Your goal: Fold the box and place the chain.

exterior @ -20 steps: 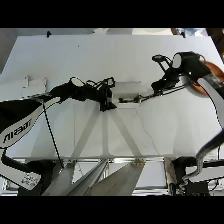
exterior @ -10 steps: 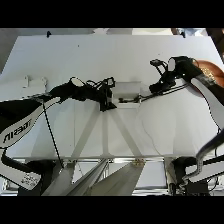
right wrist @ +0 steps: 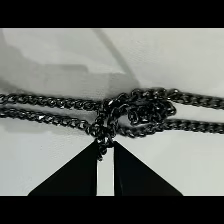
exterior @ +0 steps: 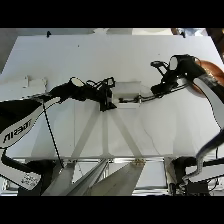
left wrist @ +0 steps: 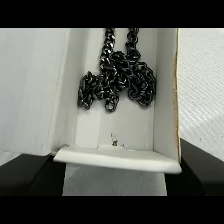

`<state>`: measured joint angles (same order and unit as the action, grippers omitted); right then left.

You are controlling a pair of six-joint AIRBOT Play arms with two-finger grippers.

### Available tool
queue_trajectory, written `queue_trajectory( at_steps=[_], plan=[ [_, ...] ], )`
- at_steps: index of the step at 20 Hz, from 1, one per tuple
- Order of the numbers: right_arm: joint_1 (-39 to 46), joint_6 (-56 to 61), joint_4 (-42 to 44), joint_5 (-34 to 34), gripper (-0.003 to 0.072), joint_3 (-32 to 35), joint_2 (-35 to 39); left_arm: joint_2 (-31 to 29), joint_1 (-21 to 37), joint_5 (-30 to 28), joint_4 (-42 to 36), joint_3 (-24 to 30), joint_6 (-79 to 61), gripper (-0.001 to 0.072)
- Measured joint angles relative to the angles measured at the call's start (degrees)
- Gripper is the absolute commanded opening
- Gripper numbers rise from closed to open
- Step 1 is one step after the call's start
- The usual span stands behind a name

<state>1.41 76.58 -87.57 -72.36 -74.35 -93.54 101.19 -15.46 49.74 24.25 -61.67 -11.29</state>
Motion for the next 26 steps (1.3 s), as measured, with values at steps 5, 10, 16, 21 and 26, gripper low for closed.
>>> queue_trajectory(
  at_steps=[5, 10, 16, 21, 26],
  plan=[
    [0.00, -5.95, 6.10, -0.04, 0.0009, 0.00, 8.98, 0.00, 0.00, 0.02, -0.02, 0.00, 0.00, 0.0019],
    [0.00, -13.62, 19.58, 0.20, 0.0009, 0.00, 17.59, 0.00, 0.00, 0.02, -0.02, 0.00, 0.00, 0.0019],
    [-1.60, -20.24, 33.73, -0.48, 0.0008, 0.00, 21.11, 0.00, 0.00, 0.00, -0.02, 0.00, 0.02, 0.0019],
    [-9.57, -23.41, 34.36, 3.65, 0.0008, 0.00, 21.03, 0.00, 0.00, 0.02, -0.02, 0.00, 0.02, 0.0019],
    [-17.14, -20.55, 22.80, 7.08, 0.0009, 0.00, 17.90, 0.00, 0.00, 0.02, -0.02, 0.00, 0.02, 0.0019]
  ],
)
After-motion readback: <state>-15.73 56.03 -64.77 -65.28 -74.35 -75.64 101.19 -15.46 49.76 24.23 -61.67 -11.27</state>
